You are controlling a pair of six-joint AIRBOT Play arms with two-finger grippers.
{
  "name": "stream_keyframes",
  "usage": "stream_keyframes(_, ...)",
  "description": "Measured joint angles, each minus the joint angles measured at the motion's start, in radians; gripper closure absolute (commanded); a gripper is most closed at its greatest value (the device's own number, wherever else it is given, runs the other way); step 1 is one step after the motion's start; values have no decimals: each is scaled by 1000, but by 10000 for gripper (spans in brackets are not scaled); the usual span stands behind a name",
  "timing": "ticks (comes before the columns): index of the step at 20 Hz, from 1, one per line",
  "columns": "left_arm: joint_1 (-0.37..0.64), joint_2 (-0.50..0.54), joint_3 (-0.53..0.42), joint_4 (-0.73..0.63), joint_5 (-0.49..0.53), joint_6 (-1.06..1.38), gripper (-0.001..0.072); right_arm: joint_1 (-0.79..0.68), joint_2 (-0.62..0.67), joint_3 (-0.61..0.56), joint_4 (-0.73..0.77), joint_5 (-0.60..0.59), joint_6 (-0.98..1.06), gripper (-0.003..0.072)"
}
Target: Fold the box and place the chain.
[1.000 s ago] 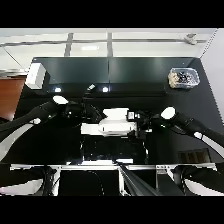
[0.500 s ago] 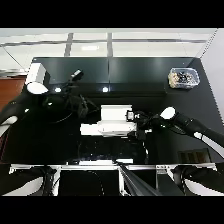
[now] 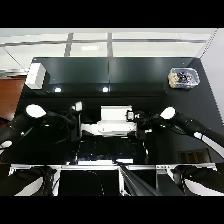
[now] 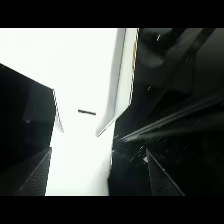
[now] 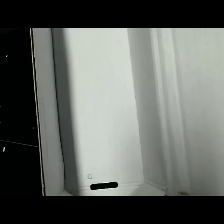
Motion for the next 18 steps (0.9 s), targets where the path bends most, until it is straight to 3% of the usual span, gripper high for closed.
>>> stream_keyframes(4,-109,-84,20,58,132,90,12,0,0,0,0,0,0,641)
stream_keyframes(9,-170,-150,56,63,188,122,38,0,0,0,0,0,0,641)
stream_keyframes(11,-177,-158,60,36,193,126,346,0,0,0,0,0,0,641)
stream_keyframes(13,-181,-163,63,-1,178,130,576,0,0,0,0,0,0,641)
stream_keyframes(15,-183,-165,64,-31,157,141,627,0,0,0,-1,0,-1,641)
stream_keyframes(18,-185,-168,65,-64,138,152,626,0,0,0,-1,0,0,641)
